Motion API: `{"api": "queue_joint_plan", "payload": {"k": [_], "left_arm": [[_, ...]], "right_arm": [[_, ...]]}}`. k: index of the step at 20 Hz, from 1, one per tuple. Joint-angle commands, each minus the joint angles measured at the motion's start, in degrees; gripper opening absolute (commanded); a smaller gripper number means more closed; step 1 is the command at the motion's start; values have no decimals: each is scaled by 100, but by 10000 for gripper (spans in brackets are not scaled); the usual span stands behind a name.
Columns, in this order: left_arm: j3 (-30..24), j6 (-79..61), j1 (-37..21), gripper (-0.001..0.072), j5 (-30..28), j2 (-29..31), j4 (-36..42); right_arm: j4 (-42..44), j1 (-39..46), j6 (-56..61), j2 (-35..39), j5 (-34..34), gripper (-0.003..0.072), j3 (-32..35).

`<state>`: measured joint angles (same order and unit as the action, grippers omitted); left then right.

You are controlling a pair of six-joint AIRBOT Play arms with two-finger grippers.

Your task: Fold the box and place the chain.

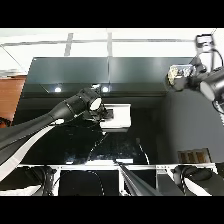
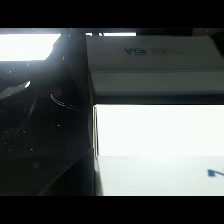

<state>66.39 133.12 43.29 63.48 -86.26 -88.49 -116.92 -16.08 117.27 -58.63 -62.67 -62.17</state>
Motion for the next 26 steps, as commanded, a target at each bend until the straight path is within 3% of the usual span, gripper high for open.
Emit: {"api": "queue_joint_plan", "payload": {"k": [1,4,9,11,16,26], "left_arm": [[13,-136,-11,23,-4,-2,-52],[13,-136,-11,24,9,-2,-42],[13,-138,-9,24,-4,-2,-44],[13,-138,-9,24,0,-2,-46],[13,-138,-9,24,13,-2,-42],[13,-138,-9,24,22,-2,-42]], "right_arm": [[892,1565,-317,-640,1425,699,-87],[2430,2339,-313,-1950,1429,696,-1174],[3679,2535,553,-4478,-201,694,-4122],[4070,2535,1117,-5056,-398,595,-4752],[4172,2568,1537,-5582,-459,596,-5025],[4293,2739,1602,-5652,-503,595,-5025]]}}
